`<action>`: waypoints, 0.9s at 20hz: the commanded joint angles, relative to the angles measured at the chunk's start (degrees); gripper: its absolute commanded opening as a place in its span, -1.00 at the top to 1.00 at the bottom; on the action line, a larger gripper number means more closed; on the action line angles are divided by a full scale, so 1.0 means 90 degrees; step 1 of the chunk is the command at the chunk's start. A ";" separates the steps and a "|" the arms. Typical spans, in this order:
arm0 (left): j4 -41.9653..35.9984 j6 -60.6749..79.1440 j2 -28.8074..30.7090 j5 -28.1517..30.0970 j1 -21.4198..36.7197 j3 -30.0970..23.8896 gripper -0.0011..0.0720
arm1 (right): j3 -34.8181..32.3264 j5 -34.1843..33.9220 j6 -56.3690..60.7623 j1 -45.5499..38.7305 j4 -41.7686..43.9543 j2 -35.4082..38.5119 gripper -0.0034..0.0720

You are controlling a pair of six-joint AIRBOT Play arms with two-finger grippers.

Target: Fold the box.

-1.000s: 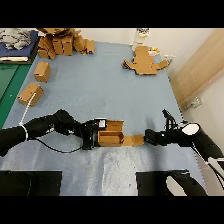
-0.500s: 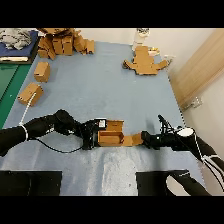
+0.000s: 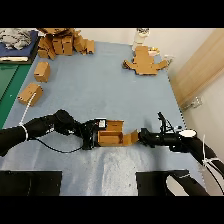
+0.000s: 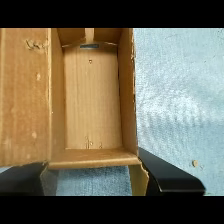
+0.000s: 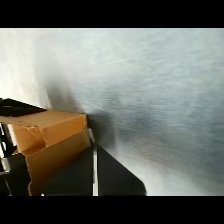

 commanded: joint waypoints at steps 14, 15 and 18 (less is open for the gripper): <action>0.0002 0.0000 0.0002 0.0002 0.0000 0.0007 -0.32 | 0.0100 -0.1039 0.0155 0.1860 0.0265 0.0423 -0.46; 0.0002 0.0000 0.0002 0.0002 0.0000 0.0007 -0.32 | 0.0194 -0.1049 0.0588 0.1860 -0.0134 0.0423 -0.45; 0.0002 0.0000 0.0002 0.0002 0.0000 0.0007 -0.32 | 0.0529 -0.1200 0.1513 0.2239 -0.1248 0.0423 -0.38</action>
